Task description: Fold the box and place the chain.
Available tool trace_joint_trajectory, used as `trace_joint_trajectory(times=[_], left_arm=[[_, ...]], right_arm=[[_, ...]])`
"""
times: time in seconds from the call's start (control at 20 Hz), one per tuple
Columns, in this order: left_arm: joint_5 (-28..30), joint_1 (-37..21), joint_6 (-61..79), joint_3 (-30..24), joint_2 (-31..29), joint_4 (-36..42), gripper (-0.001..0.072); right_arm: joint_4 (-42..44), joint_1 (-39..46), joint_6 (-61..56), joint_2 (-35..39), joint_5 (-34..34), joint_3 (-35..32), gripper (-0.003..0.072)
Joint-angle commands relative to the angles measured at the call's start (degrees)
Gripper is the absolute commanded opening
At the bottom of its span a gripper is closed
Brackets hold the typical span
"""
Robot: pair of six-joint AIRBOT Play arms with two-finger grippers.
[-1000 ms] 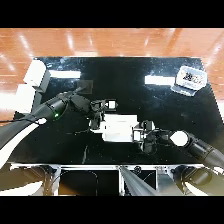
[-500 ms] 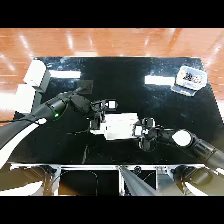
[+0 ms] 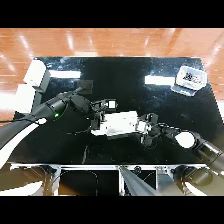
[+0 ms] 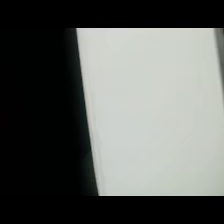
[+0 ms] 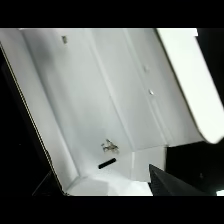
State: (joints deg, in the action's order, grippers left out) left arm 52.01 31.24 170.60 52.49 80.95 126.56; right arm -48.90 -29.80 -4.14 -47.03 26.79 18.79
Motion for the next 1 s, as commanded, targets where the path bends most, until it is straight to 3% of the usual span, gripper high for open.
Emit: trace_joint_trajectory(times=[0.0, 0.3, 0.6, 0.95], left_arm=[[0.07, 0.0, 0.0, 0.07, 0.02, -0.09, 0.0019], [-0.02, 0.0, 1.33, 1.73, 0.02, -0.42, 0.0019], [1.66, -0.11, 1.33, 2.69, 0.02, -6.38, 0.0019], [2.6, -0.11, 1.33, 2.69, 0.04, -6.88, 0.0019]], right_arm=[[-0.68, 0.92, -0.33, 0.07, -0.02, 0.7, 0.0718], [0.09, 0.94, 2.47, -0.09, -0.04, 1.25, 0.0718], [8.35, 1.25, 11.26, -2.73, -0.11, 1.31, 0.0717], [10.1, 1.25, 11.54, -6.45, 0.61, 4.87, 0.0716]])
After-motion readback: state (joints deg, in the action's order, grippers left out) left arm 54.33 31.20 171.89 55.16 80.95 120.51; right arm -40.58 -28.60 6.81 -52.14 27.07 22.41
